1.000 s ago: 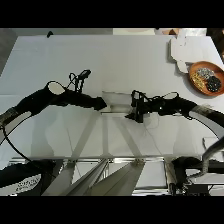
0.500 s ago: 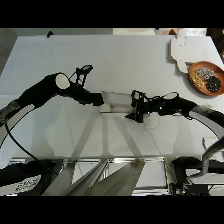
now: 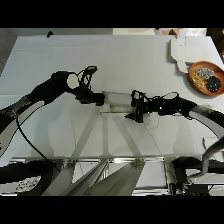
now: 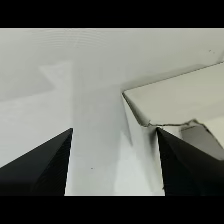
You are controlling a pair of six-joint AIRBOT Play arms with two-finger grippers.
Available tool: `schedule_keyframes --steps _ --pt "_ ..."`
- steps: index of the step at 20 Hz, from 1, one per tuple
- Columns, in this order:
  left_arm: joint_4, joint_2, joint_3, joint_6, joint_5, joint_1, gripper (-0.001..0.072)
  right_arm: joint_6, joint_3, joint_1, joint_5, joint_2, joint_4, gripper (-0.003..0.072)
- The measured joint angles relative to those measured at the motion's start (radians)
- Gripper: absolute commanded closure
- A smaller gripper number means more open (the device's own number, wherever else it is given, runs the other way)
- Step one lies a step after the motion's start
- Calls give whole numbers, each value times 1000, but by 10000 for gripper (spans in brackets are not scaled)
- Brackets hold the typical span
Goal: Fold the box and place the chain.
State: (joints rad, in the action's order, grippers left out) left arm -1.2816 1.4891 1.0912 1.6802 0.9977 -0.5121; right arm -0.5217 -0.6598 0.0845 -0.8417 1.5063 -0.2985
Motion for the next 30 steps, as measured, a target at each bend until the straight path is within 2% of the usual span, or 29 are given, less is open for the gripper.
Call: schedule_keyframes --steps 10,17,20,25,26,28,30 --pt "-86 34 13 87 14 -69 139 0 -1 0 0 0 -2 325" --pt "-157 40 20 278 -20 -121 145 1 0 0 3 0 -3 325" --pt "-175 72 62 355 -15 -145 145 2 0 0 3 0 -2 325" --pt "-246 136 141 486 69 -176 146 2 0 0 3 0 0 325" --pt "-256 143 148 509 80 -180 159 2 -1 0 3 0 0 325" --pt "-264 151 157 540 96 -184 443 2 -1 0 3 0 0 325" --pt "-267 155 161 554 111 -187 450 1 -1 0 1 0 0 325"
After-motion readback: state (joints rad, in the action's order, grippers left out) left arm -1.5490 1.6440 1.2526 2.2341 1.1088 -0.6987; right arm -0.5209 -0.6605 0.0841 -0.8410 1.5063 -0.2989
